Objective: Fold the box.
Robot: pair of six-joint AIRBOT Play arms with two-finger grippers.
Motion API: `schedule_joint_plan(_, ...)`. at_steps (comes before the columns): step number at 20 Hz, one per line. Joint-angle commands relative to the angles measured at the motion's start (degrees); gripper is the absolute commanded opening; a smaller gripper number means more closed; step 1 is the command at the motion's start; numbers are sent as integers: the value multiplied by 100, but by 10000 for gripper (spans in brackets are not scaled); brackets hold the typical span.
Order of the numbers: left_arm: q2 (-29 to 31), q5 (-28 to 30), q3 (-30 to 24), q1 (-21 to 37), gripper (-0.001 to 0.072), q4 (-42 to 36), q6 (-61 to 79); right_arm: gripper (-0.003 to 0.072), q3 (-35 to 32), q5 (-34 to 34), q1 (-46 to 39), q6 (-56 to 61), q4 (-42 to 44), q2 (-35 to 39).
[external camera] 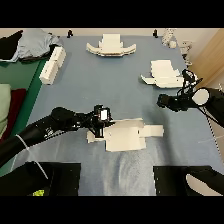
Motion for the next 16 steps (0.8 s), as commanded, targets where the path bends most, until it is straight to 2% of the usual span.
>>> schedule_joint_plan(1,426,459,-223,-278,6,-407,549,443,4,11,2,0,61,-2)
schedule_joint_plan(5,330,1207,-673,-949,7,-404,699,443,4,9,2,0,103,-2)
schedule_joint_plan(11,-229,1357,-719,-1060,8,-518,800,443,4,13,2,0,151,-2)
schedule_joint_plan(16,-199,1342,-623,-1056,10,-511,785,443,4,13,2,0,146,-2)
